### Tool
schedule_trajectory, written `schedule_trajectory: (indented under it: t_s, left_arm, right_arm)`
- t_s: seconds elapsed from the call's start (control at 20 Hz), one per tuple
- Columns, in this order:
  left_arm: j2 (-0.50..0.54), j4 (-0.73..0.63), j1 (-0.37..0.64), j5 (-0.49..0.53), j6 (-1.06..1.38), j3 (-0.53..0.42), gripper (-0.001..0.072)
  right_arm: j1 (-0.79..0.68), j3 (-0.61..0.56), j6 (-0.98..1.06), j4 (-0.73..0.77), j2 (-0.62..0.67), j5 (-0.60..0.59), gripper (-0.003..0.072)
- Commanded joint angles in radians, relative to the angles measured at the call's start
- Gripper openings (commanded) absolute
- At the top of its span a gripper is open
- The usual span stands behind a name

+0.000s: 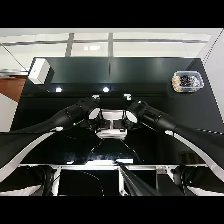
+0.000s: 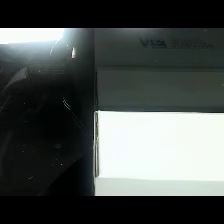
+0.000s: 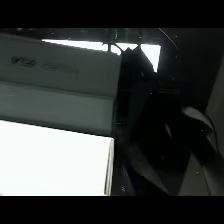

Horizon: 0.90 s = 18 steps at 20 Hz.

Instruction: Fold the box and place the chain.

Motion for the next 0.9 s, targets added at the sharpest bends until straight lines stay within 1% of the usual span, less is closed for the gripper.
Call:
schedule_trajectory:
  t_s: [0.0,0.2,0.5,0.55,0.6,0.65,0.85]
  left_arm:
    - [0.0,0.0,0.0,0.001,0.0,0.0,0.0031]
    - [0.0,0.0,0.0,0.001,0.0,0.0,0.0031]
    - [0.0,0.0,0.0,0.003,0.0,0.0,0.0031]
    - [0.0,0.0,0.0,0.003,0.0,0.0,0.0031]
    - [0.0,0.0,0.0,0.002,0.0,0.0,0.0031]
    - [0.0,0.0,0.0,0.002,0.0,0.0,0.0031]
    - [0.0,0.0,0.0,0.002,0.0,0.0,0.0031]
  right_arm:
    - [0.005,0.02,0.033,-0.017,-0.031,0.057,0.02]
    - [0.005,0.021,0.034,0.01,-0.054,0.064,0.02]
    - [0.005,0.023,0.041,0.013,-0.061,0.06,0.02]
    - [0.005,0.023,0.044,0.013,-0.061,0.055,0.0161]
    - [0.005,0.023,0.044,0.014,-0.061,0.051,0.0058]
    - [0.005,0.023,0.044,0.015,-0.061,0.05,0.0046]
    - [0.005,0.023,0.048,0.018,-0.061,0.051,0.0045]
